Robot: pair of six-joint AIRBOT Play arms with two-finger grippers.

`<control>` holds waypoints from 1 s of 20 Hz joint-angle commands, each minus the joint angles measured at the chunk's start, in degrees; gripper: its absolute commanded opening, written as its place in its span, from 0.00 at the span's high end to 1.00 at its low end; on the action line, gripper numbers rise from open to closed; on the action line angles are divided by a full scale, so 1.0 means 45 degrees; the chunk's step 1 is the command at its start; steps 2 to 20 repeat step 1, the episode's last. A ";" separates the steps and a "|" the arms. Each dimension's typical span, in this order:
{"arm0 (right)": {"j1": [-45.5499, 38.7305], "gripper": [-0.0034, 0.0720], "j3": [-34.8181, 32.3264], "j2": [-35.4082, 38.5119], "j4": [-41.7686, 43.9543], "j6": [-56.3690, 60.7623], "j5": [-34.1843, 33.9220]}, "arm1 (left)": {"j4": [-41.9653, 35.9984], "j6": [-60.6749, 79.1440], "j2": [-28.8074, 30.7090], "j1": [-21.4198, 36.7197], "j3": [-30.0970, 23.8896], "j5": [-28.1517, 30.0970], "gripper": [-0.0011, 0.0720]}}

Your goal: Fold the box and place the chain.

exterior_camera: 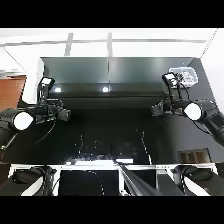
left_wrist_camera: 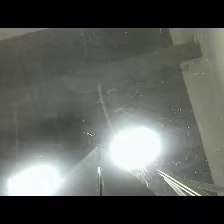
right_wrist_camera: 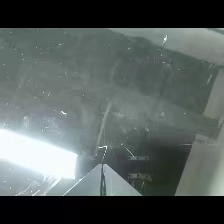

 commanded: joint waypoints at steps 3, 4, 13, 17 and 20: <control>0.0000 0.93 -0.0005 -0.0005 -0.0010 0.0000 0.0005 | -0.0005 0.0000 0.0005 -0.0005 -0.0005 -0.0005 0.95; 0.0000 0.93 -0.0005 -0.0005 -0.0010 0.0000 0.0005 | -0.0005 0.0000 0.0005 -0.0005 -0.0005 -0.0005 0.95; 0.0000 0.93 -0.0005 -0.0005 -0.0010 0.0000 0.0005 | -0.0005 0.0000 0.0005 -0.0005 -0.0005 -0.0005 0.95; 0.0000 0.93 -0.0005 -0.0005 -0.0010 0.0000 0.0005 | -0.0005 0.0000 0.0005 -0.0005 -0.0005 -0.0005 0.95; 0.0000 0.93 -0.0005 -0.0005 -0.0010 0.0000 0.0005 | -0.0005 0.0000 0.0005 -0.0005 -0.0005 -0.0005 0.95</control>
